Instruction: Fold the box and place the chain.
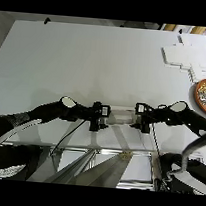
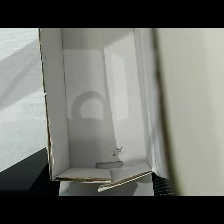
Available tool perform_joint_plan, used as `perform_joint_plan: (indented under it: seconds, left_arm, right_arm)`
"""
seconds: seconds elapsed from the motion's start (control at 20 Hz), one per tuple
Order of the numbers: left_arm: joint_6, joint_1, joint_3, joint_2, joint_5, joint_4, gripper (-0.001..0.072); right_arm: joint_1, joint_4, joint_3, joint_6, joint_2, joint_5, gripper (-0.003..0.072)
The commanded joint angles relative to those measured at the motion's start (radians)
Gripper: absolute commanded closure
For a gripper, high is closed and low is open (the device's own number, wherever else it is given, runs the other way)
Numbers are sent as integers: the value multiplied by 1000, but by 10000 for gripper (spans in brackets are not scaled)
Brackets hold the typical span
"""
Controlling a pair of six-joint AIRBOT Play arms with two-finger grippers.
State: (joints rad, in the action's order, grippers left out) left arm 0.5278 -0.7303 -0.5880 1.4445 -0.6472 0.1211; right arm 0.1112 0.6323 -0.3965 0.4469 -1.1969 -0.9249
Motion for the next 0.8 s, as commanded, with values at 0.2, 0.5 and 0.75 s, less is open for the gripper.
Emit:
perform_joint_plan:
  seconds: [0.2, 0.5, 0.75]
  left_arm:
    - [0, 0, -1, 0, 0, 0, 505]
    - [0, 0, -1, 0, 0, 0, 505]
    - [0, 0, -1, 0, 0, 0, 505]
  right_arm:
    - [0, 0, 0, 0, 0, 0, 286]
    - [0, -8, 0, 3, 0, 15, 286]
    - [0, -3, 0, 0, 2, 16, 261]
